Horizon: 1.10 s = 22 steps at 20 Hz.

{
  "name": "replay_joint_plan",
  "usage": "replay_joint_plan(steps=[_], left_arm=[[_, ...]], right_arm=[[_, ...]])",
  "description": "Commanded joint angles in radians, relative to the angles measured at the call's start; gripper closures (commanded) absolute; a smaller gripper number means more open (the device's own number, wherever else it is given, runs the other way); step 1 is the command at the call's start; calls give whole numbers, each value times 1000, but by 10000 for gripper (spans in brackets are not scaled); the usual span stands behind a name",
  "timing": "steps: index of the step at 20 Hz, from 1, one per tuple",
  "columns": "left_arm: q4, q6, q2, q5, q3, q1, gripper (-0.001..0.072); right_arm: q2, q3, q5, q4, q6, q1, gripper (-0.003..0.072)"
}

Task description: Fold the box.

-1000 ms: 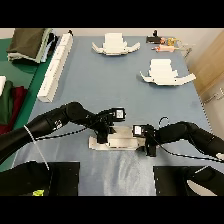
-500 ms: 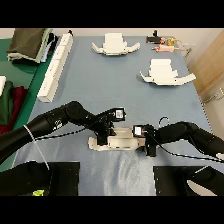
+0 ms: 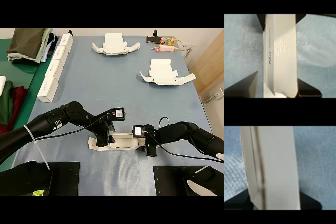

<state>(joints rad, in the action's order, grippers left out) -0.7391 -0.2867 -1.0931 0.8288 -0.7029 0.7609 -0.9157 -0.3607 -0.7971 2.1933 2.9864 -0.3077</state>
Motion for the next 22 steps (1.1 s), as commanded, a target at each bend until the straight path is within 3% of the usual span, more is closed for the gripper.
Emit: replay_joint_plan(steps=[1, 6, 7, 8, 11, 14, 18, 22], left_arm=[[-91, -171, 25, 30, -1, -5, 208], [-310, -608, 179, 270, -14, -63, 231], [-319, -706, 210, 314, -14, -78, 422], [-312, -790, 239, 358, -14, -87, 702], [-141, -904, 253, 355, -12, -64, 695], [78, -912, 177, 172, -13, 29, 695], [167, -912, 15, -22, -29, 57, 695], [174, -968, -24, -183, -29, 7, 695]], right_arm=[[1, 0, 0, 2, -2, 0, 247], [1, 0, 0, 2, -1, 0, 248], [1, 0, 0, 2, -1, 0, 247], [1, 0, 0, 2, -1, 0, 247], [1, 0, 0, 2, -1, 0, 247], [1, 0, 0, 2, -2, 0, 247], [1, 0, 0, 2, -2, 0, 248], [1, 0, 0, 2, -1, 0, 247]])
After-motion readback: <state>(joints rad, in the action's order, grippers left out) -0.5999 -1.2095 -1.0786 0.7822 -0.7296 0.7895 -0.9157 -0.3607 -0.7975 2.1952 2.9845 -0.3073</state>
